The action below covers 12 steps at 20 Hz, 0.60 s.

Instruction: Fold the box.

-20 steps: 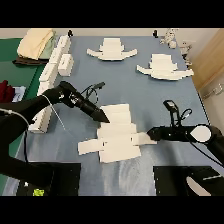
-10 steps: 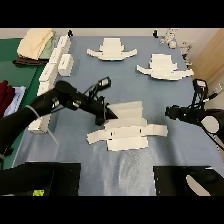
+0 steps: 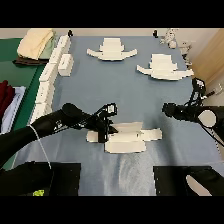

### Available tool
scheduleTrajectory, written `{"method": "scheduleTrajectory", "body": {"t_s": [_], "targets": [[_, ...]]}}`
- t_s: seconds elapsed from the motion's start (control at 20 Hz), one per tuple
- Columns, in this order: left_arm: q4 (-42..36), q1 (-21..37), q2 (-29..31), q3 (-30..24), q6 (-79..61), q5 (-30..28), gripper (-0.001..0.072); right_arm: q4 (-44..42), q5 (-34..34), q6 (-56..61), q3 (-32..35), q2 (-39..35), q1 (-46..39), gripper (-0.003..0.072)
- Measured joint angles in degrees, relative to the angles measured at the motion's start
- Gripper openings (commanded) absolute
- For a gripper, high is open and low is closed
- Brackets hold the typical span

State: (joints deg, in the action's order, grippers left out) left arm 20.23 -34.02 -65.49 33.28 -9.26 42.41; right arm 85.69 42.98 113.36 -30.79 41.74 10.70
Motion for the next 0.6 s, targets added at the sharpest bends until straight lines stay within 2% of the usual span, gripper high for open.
{"method": "scheduleTrajectory", "body": {"t_s": [0.2,0.4,0.6], "targets": [[0.68,0.81,0.24,0.79,-0.24,0.7,0.0017,-1.44,0.0,0.15,-0.04,0.76,0.0,0.0219],[2.23,5.27,0.37,5.33,1.44,9.62,0.0017,-1.92,0.0,0.15,-0.04,0.98,0.0,0.0218],[5.03,6.88,-0.61,8.07,3.76,14.21,0.0018,-2.12,0.02,0.15,-0.04,1.01,0.0,0.0219]]}}
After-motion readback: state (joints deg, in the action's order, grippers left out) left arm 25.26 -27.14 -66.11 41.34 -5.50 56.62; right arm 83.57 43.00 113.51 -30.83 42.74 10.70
